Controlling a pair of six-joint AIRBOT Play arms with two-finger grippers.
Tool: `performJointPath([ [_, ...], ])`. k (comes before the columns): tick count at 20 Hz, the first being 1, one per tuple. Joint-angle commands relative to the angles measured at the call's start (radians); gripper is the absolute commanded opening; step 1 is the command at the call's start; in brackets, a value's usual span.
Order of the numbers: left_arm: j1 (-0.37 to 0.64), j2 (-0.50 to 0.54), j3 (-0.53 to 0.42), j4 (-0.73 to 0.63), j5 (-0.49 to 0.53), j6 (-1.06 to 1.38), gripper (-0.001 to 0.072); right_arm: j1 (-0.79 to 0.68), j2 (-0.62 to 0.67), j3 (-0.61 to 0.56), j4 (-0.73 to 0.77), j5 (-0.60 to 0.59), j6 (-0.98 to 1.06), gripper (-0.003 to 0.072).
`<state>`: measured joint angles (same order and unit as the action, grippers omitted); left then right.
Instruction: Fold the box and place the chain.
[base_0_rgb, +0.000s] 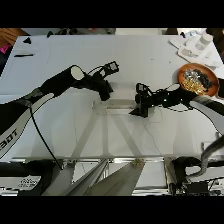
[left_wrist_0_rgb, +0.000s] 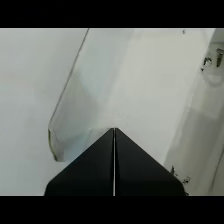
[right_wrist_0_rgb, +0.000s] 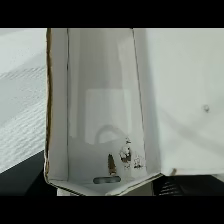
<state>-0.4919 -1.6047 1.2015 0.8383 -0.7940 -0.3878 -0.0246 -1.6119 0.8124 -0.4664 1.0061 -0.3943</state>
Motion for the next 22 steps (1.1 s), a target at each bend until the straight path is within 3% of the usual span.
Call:
performJointPath([
  [1,0.002,0.073,0.001,0.069,-0.088,0.002,0.0014,0.000,0.000,0.001,0.000,0.000,0.000,0.0502],
  [5,0.031,0.150,0.001,0.172,-0.211,-0.002,0.0045,0.000,0.000,0.001,0.000,0.000,0.000,0.0502],
  [7,0.045,0.164,0.001,0.231,-0.268,-0.002,0.0412,0.000,0.000,0.001,0.000,0.000,0.000,0.0502],
  [8,0.045,0.164,0.001,0.268,-0.287,-0.002,0.0503,0.000,0.000,0.001,0.000,0.000,0.000,0.0502],
  [12,0.045,0.160,-0.005,0.389,-0.322,-0.002,0.0504,0.000,0.000,0.001,0.000,0.000,0.000,0.0502],
  [16,0.044,0.126,-0.031,0.323,-0.286,0.033,0.0547,0.000,0.000,0.001,0.000,0.000,0.000,0.0502],
  [22,0.042,-0.006,-0.032,0.268,-0.295,0.118,0.0546,0.000,0.000,0.001,0.000,0.000,0.000,0.0502],
])
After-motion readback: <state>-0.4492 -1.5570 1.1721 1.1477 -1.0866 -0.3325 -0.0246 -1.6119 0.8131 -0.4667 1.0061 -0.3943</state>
